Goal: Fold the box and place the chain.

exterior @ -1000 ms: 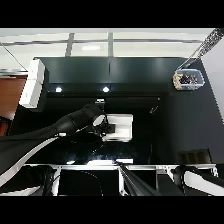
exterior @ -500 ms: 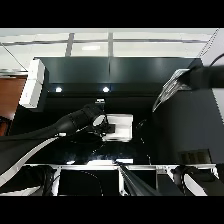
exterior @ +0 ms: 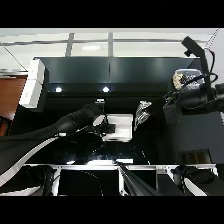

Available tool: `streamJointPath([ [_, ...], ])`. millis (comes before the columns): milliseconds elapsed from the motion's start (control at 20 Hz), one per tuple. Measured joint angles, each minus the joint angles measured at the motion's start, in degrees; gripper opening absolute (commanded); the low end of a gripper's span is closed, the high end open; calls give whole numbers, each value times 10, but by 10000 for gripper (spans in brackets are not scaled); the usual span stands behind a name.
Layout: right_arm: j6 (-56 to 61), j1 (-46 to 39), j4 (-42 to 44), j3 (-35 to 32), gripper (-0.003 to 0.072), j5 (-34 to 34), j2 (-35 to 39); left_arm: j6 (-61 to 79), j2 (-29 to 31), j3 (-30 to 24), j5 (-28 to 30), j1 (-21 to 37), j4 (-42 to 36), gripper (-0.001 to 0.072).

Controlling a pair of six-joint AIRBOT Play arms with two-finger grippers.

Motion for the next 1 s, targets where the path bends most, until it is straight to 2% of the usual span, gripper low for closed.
streamJointPath([
  [300,2,32,48,-5,3,-22,0,0,0,0,0,0,0,29],
  [450,2,56,37,-38,2,-40,0,0,0,0,0,0,0,29],
  [750,-5,103,21,-152,1,-146,-9,0,0,0,0,0,0,29],
  [1000,-10,119,12,-198,4,-229,-32,0,0,0,0,0,0,30],
])
